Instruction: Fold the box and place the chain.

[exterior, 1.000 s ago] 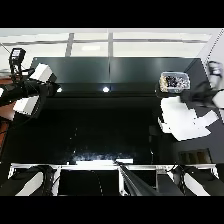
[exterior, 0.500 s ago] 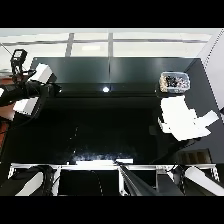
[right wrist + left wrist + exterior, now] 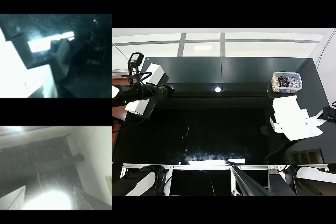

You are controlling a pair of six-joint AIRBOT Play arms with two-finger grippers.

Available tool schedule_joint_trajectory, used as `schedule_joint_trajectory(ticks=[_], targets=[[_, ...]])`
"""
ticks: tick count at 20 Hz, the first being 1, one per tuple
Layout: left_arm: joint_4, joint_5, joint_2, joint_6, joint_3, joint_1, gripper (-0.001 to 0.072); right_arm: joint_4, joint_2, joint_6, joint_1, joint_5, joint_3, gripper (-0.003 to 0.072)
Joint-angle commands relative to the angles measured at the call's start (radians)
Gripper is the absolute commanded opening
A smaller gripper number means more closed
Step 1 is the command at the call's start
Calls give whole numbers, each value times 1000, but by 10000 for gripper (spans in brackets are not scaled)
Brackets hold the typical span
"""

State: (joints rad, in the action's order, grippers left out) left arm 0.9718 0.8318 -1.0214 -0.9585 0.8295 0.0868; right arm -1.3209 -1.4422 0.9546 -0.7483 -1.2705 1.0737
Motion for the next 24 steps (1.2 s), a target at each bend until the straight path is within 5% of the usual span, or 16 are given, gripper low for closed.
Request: schedule_joint_trajectory(ticks=[1,6,13,19,24], targets=[[-17,41,-34,0,0,0,705,-13,-15,-27,21,-22,11,25],[-24,78,-47,0,0,0,705,82,-5,-35,21,-158,10,24],[-58,148,-48,0,0,0,704,429,69,-18,59,-303,-40,24],[-296,200,-48,0,-29,-24,704,604,335,126,335,-48,-327,25],[-319,149,-61,11,-137,-153,703,610,570,303,737,265,-550,25]])
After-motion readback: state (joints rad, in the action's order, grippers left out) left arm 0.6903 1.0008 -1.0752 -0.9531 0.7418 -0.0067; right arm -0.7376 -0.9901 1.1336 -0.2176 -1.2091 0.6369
